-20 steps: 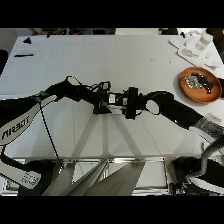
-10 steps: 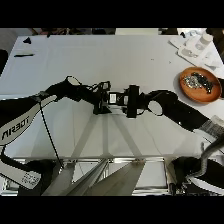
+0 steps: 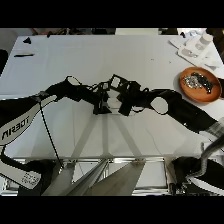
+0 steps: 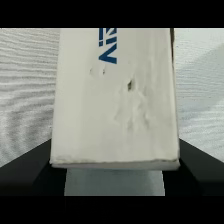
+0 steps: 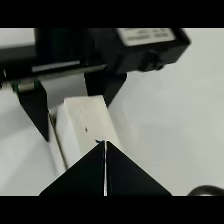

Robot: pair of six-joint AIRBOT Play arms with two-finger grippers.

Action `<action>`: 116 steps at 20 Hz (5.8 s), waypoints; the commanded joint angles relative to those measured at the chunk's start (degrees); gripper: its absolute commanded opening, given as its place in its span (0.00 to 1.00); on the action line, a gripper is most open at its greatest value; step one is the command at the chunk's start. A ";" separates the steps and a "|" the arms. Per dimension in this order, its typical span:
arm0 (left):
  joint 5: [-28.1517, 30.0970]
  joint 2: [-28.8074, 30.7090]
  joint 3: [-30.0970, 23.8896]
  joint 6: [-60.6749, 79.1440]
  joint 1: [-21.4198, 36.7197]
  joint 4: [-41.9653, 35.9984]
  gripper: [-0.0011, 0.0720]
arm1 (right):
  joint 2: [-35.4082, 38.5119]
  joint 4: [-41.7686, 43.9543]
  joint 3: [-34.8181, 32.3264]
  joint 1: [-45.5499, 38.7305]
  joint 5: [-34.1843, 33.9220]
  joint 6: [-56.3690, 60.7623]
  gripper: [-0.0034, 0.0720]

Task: Fold the box and place the chain.

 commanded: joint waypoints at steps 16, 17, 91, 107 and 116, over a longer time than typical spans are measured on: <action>0.02 0.02 0.02 0.02 0.00 0.02 0.33 | -6.43 15.85 -4.79 -0.02 -9.01 15.91 0.05; 0.02 0.02 0.02 0.02 0.00 0.02 0.33 | -4.70 14.95 -4.79 -0.02 -9.46 15.91 0.06; 18.64 46.62 0.02 -70.34 4.17 45.79 0.03 | 18.56 -12.85 -5.73 -33.22 17.73 21.53 0.06; 14.51 33.55 0.00 -85.42 30.67 55.10 0.03 | 18.56 -12.85 -5.70 -33.22 17.68 21.53 0.06; 34.53 16.41 0.00 -85.02 29.99 49.27 0.02 | 18.58 -12.85 -5.70 -33.22 17.68 21.53 0.06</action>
